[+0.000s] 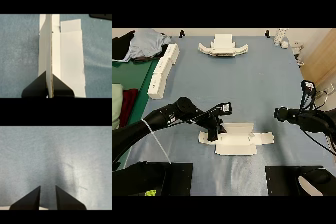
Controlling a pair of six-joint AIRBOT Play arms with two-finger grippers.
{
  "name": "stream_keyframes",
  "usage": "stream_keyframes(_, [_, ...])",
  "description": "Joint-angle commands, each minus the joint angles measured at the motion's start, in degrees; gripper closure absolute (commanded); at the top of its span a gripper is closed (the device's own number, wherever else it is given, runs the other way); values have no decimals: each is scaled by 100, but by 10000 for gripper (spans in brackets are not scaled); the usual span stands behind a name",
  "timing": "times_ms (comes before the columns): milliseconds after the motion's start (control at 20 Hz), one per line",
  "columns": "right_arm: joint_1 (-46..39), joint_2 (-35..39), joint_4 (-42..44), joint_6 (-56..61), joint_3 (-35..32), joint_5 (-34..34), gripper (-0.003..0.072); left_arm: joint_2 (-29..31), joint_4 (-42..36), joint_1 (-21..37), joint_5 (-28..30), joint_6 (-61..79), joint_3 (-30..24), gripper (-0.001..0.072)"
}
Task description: Fold the box.
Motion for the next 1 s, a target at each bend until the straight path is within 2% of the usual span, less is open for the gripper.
stream_keyframes(0, [2, 4, 26, 0, 4, -2, 381, -31, 142, 13, -9, -59, 28, 701])
stream_keyframes(150, [2, 7, 101, -7, 4, -9, 386, -28, 151, 15, -17, -103, 31, 699])
stream_keyframes(200, [2, 7, 214, -37, 4, -44, 427, -28, 162, 15, 17, -101, 31, 698])
stream_keyframes(250, [2, 7, 481, -232, 4, -131, 642, -28, 162, 15, 50, -101, 31, 698])
stream_keyframes(300, [31, 7, 848, -564, 4, -251, 686, -28, 157, 15, 66, -101, 31, 697])
stream_keyframes(400, [240, 7, 1735, -1270, 4, -608, 686, -28, 160, 15, 66, -101, 31, 698])
stream_keyframes(500, [706, 9, 2059, -1517, 4, -1021, 687, -28, 160, 15, 66, -101, 31, 698])
stream_keyframes(600, [1397, 50, 1976, -1582, -9, -1287, 687, -28, 157, 15, 61, -103, 31, 697])
stream_keyframes(800, [3180, 345, 1268, -1563, -109, -1231, 688, -28, 157, 13, 63, -101, 31, 698])
stream_keyframes(950, [4503, 221, 957, -1622, -315, -1196, 665, -28, 155, 13, 61, -101, 31, 697])
